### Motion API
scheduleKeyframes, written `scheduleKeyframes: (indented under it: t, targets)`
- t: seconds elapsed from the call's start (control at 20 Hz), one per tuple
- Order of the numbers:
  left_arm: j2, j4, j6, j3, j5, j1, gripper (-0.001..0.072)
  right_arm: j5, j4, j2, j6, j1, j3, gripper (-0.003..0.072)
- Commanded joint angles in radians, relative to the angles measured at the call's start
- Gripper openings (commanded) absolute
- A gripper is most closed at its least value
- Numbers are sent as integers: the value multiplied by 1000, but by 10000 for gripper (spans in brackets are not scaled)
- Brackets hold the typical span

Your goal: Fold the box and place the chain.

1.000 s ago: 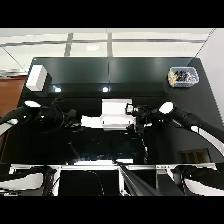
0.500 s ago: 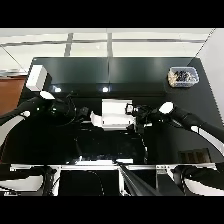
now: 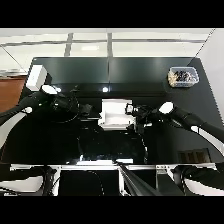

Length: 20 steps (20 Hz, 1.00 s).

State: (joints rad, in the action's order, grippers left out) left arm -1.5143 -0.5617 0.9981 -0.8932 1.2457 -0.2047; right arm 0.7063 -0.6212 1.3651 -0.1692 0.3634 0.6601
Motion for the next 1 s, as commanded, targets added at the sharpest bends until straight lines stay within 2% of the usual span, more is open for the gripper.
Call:
scheduleKeyframes:
  t: [0.0, 0.05, 0.1, 0.2, 0.45, 0.7, 0.8, 0.95]
  targets:
    - [-1, -3, 5, -20, -10, -60, 569, 0, 0, 0, 0, 0, 0, 126]
    - [-1, -3, 11, -30, -9, -74, 493, 0, 0, 0, 0, 0, 0, 126]
    - [-1, -5, 32, -40, -11, -85, 463, 0, 0, 0, 0, 0, 0, 126]
    - [-1, -38, 86, -61, -23, -106, 463, 0, 0, 0, 0, 0, 0, 126]
    - [-1, -261, 286, -141, -39, -166, 463, 0, 0, 0, 0, 0, 0, 126]
    - [-1, -304, 384, -170, -80, -215, 462, 0, 0, 0, 0, 0, 0, 126]
    - [-1, -312, 404, -171, -93, -226, 389, 0, 0, 0, 0, 0, 0, 126]
    - [-1, -359, 476, -171, -94, -233, 389, 0, 0, 0, 0, 0, 0, 126]
